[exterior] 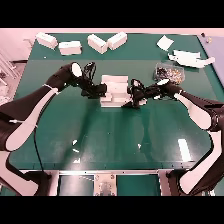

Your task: Fold the box and place the chain.

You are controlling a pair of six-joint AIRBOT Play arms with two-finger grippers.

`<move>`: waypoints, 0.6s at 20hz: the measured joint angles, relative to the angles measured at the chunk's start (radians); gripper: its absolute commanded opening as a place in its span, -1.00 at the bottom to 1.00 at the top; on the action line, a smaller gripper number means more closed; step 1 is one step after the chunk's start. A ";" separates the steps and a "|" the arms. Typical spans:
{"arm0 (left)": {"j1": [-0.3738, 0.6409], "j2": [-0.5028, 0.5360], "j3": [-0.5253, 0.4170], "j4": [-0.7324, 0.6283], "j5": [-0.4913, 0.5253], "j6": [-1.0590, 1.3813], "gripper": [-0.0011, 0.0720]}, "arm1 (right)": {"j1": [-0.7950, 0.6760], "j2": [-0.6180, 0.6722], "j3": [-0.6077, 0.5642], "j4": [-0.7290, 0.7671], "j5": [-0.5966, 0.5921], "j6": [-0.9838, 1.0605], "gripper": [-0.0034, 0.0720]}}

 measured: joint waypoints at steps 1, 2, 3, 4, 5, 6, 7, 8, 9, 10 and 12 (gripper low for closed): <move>-0.002 0.000 0.000 0.010 0.006 -0.005 0.05 | 0.000 0.000 0.000 0.000 0.000 0.000 0.57; -0.003 0.000 0.000 0.019 0.011 -0.009 0.05 | 0.000 0.000 0.000 0.000 0.000 0.000 0.57; -0.007 0.000 0.000 0.031 0.018 -0.015 0.05 | 0.000 0.000 0.000 0.000 0.000 0.000 0.57; -0.013 0.000 0.000 0.042 0.024 -0.022 0.05 | 0.000 0.000 0.000 0.000 0.000 0.000 0.57; -0.020 0.000 0.000 0.053 0.029 -0.028 0.05 | 0.000 0.000 0.000 0.000 0.000 0.000 0.57; -0.024 0.000 0.000 0.062 0.035 -0.033 0.05 | 0.000 0.000 0.000 0.000 0.000 0.000 0.57; -0.029 0.000 0.001 0.070 0.039 -0.040 0.05 | 0.000 0.000 0.000 0.000 0.000 0.000 0.57; -0.034 0.000 0.003 0.076 0.042 -0.046 0.05 | 0.000 0.000 0.000 0.000 0.000 0.000 0.57; -0.038 0.000 0.006 0.084 0.044 -0.051 0.05 | 0.000 0.000 0.000 0.000 0.000 0.000 0.57; -0.044 -0.001 0.010 0.090 0.048 -0.055 0.05 | 0.000 0.000 0.000 0.000 0.000 0.000 0.57; -0.056 -0.007 0.018 0.103 0.047 -0.063 0.05 | 0.000 0.000 0.000 0.000 0.000 0.000 0.57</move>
